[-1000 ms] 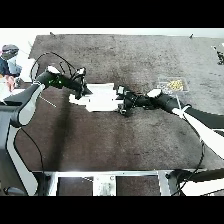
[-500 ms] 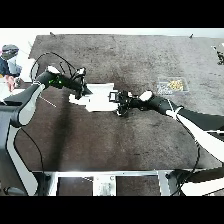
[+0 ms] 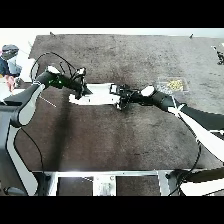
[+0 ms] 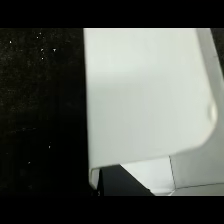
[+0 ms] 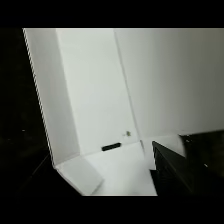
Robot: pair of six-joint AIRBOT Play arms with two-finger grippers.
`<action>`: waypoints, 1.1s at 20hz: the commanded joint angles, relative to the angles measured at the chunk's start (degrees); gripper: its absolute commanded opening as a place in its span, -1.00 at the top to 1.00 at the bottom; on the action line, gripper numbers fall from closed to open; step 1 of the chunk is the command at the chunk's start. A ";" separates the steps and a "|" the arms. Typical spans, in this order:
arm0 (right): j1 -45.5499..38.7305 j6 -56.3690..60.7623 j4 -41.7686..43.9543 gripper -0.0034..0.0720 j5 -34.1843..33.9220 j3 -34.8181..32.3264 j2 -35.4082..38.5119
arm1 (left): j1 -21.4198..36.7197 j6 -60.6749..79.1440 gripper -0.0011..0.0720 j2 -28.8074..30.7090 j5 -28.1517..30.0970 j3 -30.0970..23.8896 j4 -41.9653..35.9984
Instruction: Fold the box and place the chain.
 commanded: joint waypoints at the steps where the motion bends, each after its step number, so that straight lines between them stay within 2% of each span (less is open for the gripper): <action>1: -2.14 3.08 0.04 -0.82 1.53 1.68 0.46 | 0.02 0.00 0.94 -0.02 -0.02 -0.02 -0.17; 4: -3.28 3.06 -0.24 -0.82 7.08 6.40 -2.54 | 0.02 0.00 0.94 -0.02 0.00 -0.02 -0.39; 12: -5.77 2.56 -1.29 -0.85 16.13 14.86 -8.50 | 0.02 0.00 0.94 -0.04 -0.02 -0.02 -0.46; 15: -7.43 2.60 -1.03 -0.85 23.12 18.49 -11.21 | 0.02 0.00 0.94 -0.04 -0.02 -0.02 -0.70; 22: -7.89 2.58 1.57 -0.85 28.26 23.82 -17.09 | 0.02 0.00 0.94 -0.04 0.00 -0.02 -0.79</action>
